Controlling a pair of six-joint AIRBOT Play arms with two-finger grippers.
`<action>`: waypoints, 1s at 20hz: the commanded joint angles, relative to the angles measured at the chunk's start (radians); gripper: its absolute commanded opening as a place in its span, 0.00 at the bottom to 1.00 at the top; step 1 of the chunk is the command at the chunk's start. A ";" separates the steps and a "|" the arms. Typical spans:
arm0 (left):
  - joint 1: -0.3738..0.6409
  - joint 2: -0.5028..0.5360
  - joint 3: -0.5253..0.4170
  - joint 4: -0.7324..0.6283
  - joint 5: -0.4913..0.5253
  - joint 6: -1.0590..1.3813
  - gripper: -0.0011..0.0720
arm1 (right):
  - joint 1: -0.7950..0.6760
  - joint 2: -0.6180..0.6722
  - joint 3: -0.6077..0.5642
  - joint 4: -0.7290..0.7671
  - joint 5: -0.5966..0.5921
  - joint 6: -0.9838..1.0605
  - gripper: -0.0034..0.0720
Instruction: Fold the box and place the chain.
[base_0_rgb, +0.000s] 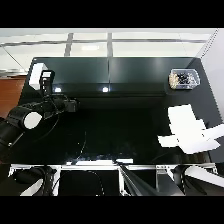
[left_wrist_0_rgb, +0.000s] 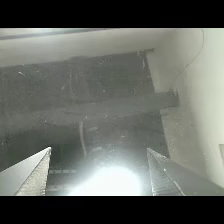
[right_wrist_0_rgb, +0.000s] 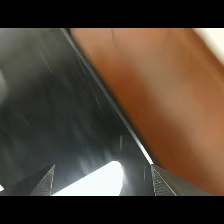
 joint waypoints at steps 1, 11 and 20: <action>0.000 -0.002 0.000 0.000 0.008 -0.001 0.98 | -0.084 -0.111 0.064 -0.130 0.391 -0.198 0.98; 0.000 -0.003 0.000 0.000 0.007 -0.001 0.98 | -0.045 -0.154 0.043 -0.131 0.416 -0.287 0.75; 0.001 -0.005 0.000 0.001 0.019 -0.001 0.98 | 0.117 0.013 -0.022 0.066 0.415 -0.268 0.07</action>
